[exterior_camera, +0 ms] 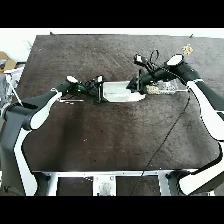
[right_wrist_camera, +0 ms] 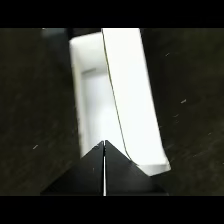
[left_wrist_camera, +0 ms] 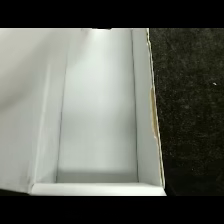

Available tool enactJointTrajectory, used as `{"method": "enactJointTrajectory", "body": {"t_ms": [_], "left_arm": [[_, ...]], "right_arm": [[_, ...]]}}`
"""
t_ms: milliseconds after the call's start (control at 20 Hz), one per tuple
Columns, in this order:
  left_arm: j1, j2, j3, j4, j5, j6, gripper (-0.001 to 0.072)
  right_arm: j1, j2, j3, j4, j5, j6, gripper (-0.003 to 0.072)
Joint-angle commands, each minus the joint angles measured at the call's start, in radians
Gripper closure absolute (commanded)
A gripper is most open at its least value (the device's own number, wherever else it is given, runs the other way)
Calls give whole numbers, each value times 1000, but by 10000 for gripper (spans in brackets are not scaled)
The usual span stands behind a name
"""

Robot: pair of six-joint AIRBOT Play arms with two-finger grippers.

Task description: Fold the box and place the chain.

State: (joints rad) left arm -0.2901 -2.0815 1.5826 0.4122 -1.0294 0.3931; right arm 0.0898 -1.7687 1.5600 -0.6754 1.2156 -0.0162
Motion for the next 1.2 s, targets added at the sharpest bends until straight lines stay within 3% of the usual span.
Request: {"method": "enactJointTrajectory", "body": {"t_ms": [0, 350, 1150], "left_arm": [[-1, 0, 0, 0, -1, 0, 440], [-1, 0, 0, 0, -1, 0, 440], [-1, 0, 0, -1, 0, 1, 440]], "right_arm": [[0, -36, 0, 138, -202, -56, 667], [0, -95, 0, 141, -338, -71, 667], [0, -180, 1, 97, -288, -150, 666]]}}
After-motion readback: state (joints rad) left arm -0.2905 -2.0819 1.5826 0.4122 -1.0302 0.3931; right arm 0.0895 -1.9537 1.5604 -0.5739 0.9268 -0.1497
